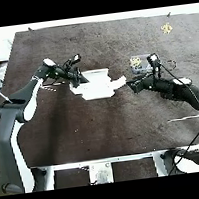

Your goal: Fold the box and place the chain.

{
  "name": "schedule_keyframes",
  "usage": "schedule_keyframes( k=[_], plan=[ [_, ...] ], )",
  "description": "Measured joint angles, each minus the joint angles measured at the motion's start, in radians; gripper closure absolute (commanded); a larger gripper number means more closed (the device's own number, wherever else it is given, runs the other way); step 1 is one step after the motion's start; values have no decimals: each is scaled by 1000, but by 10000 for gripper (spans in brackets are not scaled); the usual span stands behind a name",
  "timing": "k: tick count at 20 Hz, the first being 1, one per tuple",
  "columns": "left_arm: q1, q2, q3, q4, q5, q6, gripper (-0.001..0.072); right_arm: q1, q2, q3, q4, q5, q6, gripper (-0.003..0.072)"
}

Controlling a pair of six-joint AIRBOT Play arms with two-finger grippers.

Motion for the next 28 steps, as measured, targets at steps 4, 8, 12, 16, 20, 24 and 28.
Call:
schedule_keyframes(
  k=[4,8,12,16,20,24,28],
  plan=[
    [0,-1,-6,9,13,10,698,2,0,0,0,0,-80,92],
    [0,-1,-7,14,17,13,698,5,0,0,1,0,-205,40],
    [0,-1,-7,15,20,14,698,48,-22,18,3,23,-340,40],
    [0,-1,-7,16,21,14,698,113,-109,83,-21,74,-433,38],
    [-2,-2,-7,14,8,21,698,169,-199,145,-69,103,-530,0],
    [-3,-2,-7,13,-8,30,698,193,-231,166,-128,112,-586,-1],
    [-3,-2,-7,13,-22,32,698,201,-244,172,-177,114,-605,-1]
  ],
)
